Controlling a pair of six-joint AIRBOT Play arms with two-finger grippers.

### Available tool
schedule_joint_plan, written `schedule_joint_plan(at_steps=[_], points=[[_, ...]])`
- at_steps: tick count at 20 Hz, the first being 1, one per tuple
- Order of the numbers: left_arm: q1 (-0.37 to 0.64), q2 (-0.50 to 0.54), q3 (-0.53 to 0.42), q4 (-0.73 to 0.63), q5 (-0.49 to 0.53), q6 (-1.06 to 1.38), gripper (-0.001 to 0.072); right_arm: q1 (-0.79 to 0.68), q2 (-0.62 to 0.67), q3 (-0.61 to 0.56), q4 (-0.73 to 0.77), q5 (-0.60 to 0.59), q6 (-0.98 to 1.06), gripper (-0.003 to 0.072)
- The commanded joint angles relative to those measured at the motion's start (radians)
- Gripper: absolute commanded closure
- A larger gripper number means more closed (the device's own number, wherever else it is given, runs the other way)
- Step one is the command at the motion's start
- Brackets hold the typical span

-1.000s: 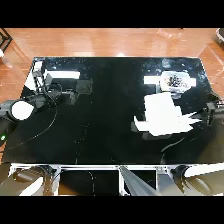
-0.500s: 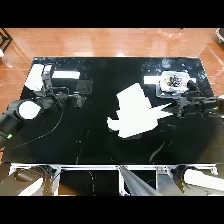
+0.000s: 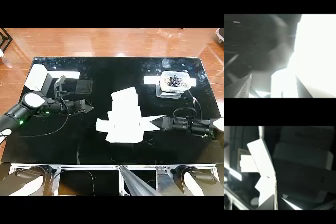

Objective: Fold the box and place the chain.

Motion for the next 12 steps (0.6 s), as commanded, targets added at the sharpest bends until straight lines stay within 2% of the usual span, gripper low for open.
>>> schedule_joint_plan(at_steps=[1, 7, 12], points=[[0.039, -0.08, 0.001, -0.24, -0.143, 0.317, 0.0082, 0.084, 0.071, -0.038, 0.0, -0.005, 0.031, 0.0663], [0.032, -0.28, 0.05, -0.246, -0.293, 0.6, 0.0081, 0.167, 0.071, -0.038, -0.001, -0.042, 0.074, 0.0663], [0.007, -0.427, 0.083, -0.262, -0.365, 0.674, 0.0082, 0.167, 0.071, -0.038, 0.0, -0.059, 0.084, 0.0663]])
